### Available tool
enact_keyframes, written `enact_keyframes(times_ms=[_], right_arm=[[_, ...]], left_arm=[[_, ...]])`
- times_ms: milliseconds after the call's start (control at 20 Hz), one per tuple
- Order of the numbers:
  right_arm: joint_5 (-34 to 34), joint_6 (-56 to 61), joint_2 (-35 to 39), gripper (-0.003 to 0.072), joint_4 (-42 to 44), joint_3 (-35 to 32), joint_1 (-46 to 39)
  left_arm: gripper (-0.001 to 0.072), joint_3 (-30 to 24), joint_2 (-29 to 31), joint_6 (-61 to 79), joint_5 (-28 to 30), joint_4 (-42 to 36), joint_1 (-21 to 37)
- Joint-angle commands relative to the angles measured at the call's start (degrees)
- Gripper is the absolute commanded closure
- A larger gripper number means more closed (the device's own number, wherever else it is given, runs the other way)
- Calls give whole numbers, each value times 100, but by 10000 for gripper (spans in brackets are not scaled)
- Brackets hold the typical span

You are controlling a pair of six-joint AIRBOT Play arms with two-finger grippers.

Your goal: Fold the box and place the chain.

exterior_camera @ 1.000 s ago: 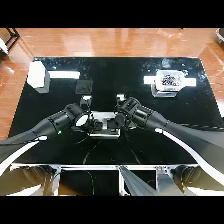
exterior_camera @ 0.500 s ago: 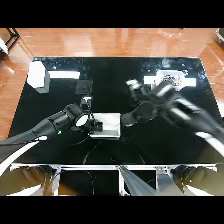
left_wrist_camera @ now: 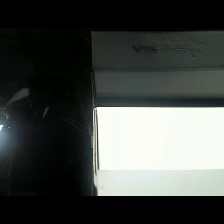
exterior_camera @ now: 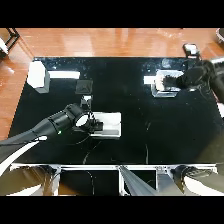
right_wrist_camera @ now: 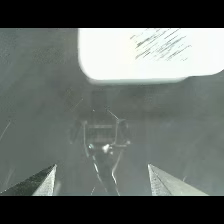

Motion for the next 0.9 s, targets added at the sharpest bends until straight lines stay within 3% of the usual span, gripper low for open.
enact_keyframes(times_ms=[0,200,350,850], right_arm=[[302,116,-1314,-33,380,990,-866],[-68,1167,-2586,-24,428,2203,-1119],[-361,1784,-3106,-25,850,2691,-1143],[-120,2411,-3421,-23,1099,2745,-1244]], left_arm=[[692,2,-2,-2,85,0,-2],[692,2,-2,-2,68,0,-2],[692,2,-2,-2,63,0,-4],[691,2,0,-2,17,0,-4]])
